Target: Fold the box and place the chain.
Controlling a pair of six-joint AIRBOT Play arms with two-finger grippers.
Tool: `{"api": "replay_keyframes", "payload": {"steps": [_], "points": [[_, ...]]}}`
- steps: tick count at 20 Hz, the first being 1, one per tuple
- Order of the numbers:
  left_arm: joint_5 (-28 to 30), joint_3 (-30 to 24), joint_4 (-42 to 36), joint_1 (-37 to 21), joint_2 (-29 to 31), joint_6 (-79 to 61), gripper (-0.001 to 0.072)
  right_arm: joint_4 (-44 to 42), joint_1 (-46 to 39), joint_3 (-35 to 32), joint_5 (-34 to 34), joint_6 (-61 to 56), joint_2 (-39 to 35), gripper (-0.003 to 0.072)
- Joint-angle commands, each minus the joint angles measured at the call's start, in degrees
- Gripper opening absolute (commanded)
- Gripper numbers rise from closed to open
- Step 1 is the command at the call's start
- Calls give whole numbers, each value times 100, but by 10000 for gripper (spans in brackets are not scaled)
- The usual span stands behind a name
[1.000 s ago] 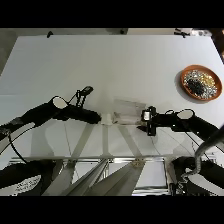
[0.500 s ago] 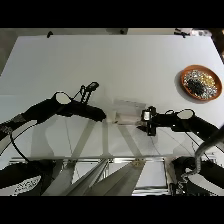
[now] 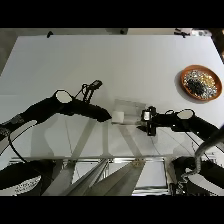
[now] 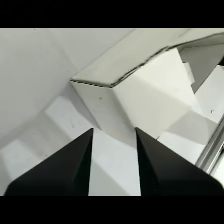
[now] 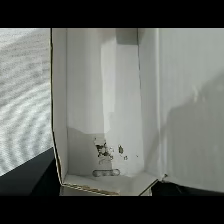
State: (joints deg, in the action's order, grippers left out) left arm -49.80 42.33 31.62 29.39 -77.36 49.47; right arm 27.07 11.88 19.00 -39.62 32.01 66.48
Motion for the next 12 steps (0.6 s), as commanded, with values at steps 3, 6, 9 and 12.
{"api": "replay_keyframes", "payload": {"steps": [3, 6, 9, 12], "points": [[52, 44, -142, 181, 20, 7, 330, 0, 2, -2, 0, -2, -4, 341], [111, 109, -142, 271, 17, 33, 354, 0, 2, -2, 0, -2, -4, 341], [306, 116, -116, 385, 9, 227, 363, 0, 2, -2, -2, -2, -4, 341], [487, 131, -15, 531, 2, 463, 566, 0, 2, -2, 0, -2, -4, 341]]}}
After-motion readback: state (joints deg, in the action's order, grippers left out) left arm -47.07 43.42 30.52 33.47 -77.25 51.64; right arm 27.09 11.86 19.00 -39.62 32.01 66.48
